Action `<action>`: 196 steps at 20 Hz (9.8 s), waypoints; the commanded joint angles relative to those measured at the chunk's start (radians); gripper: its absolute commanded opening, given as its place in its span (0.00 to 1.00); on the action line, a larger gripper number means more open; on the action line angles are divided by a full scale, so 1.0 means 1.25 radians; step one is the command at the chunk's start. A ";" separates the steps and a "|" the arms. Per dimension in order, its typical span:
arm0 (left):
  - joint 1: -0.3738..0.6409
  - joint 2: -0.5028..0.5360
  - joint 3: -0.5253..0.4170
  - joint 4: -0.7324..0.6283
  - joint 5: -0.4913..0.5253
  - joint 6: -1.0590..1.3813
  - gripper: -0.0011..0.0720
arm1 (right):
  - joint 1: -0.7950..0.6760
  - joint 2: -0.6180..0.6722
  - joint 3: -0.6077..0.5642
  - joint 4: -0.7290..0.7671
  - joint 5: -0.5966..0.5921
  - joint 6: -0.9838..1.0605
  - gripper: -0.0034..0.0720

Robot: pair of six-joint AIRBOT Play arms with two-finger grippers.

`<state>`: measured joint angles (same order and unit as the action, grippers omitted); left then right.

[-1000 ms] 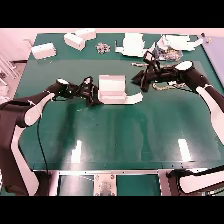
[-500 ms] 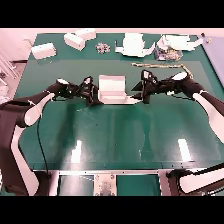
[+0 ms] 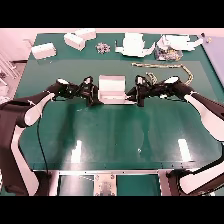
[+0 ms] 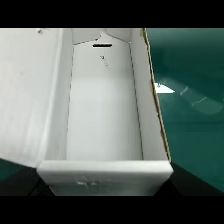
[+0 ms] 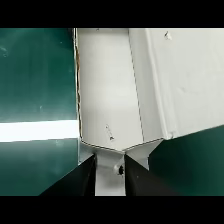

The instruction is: Fold the box and place the chain.

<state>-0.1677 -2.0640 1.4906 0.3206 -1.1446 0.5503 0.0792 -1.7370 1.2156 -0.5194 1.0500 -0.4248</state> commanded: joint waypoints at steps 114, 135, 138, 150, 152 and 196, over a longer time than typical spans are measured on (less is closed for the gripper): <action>0.000 0.000 0.000 -0.006 -0.015 0.000 0.66 | 0.097 0.055 0.032 -0.175 -0.118 1.099 0.51; 0.000 0.000 0.000 -0.006 -0.016 0.000 0.66 | 0.266 0.047 0.147 -0.753 -0.121 1.664 0.50; 0.000 0.000 0.000 -0.006 -0.016 0.000 0.66 | 0.277 0.046 0.148 -0.804 -0.119 1.717 0.50; 0.000 0.000 0.000 -0.006 -0.015 0.000 0.66 | 0.316 0.038 0.149 -0.816 -0.077 1.786 0.50; 0.000 0.000 0.000 -0.006 -0.015 0.000 0.66 | 0.316 0.028 0.149 -0.822 -0.077 1.794 0.50; 0.000 0.000 0.000 -0.006 -0.015 0.000 0.66 | 0.330 -0.031 0.245 -0.838 -0.061 1.853 0.41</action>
<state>-0.1677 -2.0651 1.4899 0.3130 -1.1633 0.5507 0.4900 -1.7596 1.5211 -1.5944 0.9722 1.8851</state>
